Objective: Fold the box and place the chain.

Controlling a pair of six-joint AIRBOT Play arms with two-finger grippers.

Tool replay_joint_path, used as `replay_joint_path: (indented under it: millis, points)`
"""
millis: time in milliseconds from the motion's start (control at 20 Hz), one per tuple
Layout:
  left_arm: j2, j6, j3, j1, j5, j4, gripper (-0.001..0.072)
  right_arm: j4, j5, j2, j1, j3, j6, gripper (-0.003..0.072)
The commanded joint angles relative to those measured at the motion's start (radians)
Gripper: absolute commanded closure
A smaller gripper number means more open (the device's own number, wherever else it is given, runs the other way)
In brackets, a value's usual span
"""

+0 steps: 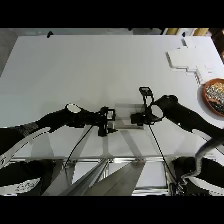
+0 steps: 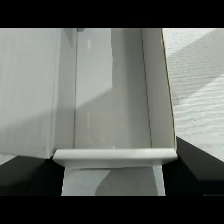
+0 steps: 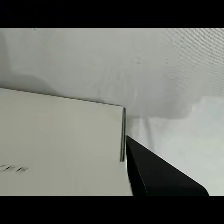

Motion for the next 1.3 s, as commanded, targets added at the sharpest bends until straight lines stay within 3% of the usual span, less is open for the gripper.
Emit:
replay_joint_path:
  millis: [0,150,300,450,650,700,750,850,900,1150,1250]
  points:
    - [0.0,0.0,0.001,0.0,0.0,0.001,0.0681,-0.003,0.041,-0.041,-0.001,0.003,0.008,0.0412]
    - [0.0,0.0,0.001,0.0,0.0,0.001,0.0681,-0.01,0.041,-0.039,-0.001,0.003,0.008,0.0503]
    - [0.0,0.0,0.001,0.0,0.0,0.001,0.0681,-0.008,0.041,-0.039,-0.001,0.003,0.009,0.053]
    - [0.0,0.0,0.001,0.0,0.0,0.001,0.0681,-0.008,0.037,-0.039,-0.001,0.003,0.008,0.0651]
    - [0.0,0.0,0.001,0.0,0.0,0.001,0.0681,-0.009,0.035,-0.039,-0.001,0.003,0.006,0.067]
    - [0.0,0.0,0.001,0.0,0.0,0.001,0.0681,-0.009,0.035,-0.038,-0.001,0.003,0.003,0.0667]
    - [0.0,0.0,0.001,0.0,0.0,0.001,0.0681,-0.01,0.035,-0.032,-0.001,0.003,-0.002,0.0605]
    - [0.0,0.0,0.001,0.0,0.0,0.001,0.0681,-0.02,0.037,0.004,-0.001,0.003,-0.056,0.0382]
    - [0.0,0.0,0.001,0.0,0.0,0.001,0.0681,-0.021,0.051,0.034,-0.001,0.003,-0.121,0.034]
    - [0.0,0.0,0.001,0.0,0.0,0.001,0.0681,-0.023,0.181,0.308,-0.009,0.008,-0.406,0.0341]
    - [0.0,0.0,0.001,0.0,0.0,0.001,0.0681,-0.061,0.222,0.426,-0.08,0.048,-0.438,0.0348]
